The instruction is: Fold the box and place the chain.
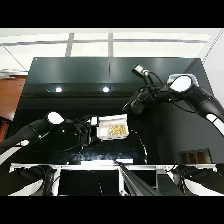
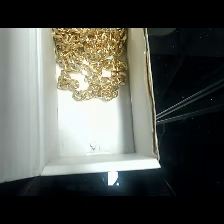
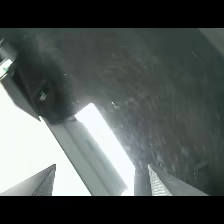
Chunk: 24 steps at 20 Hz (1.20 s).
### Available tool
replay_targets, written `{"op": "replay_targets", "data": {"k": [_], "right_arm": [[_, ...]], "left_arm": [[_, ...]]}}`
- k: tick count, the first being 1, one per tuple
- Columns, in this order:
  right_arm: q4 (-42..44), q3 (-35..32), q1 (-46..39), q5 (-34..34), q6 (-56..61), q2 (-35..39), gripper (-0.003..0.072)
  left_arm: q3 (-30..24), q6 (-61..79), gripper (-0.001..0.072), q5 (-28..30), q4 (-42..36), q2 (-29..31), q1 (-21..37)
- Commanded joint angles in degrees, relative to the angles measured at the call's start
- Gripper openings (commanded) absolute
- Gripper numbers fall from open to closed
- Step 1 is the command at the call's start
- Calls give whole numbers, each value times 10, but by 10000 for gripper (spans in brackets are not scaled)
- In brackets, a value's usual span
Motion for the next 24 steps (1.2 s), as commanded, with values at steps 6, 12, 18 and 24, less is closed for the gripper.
{"op": "replay_targets", "data": {"k": [6,12,18,24], "right_arm": [[-54,6,70,46,-97,-12,694],[-75,3,84,77,-89,-13,692],[-79,3,97,86,-89,-13,457],[-121,0,116,92,-58,-13,455]], "left_arm": [[0,0,404,0,0,0,0],[0,0,404,0,0,0,0],[0,0,404,0,0,0,0],[0,0,404,0,0,0,0]]}}
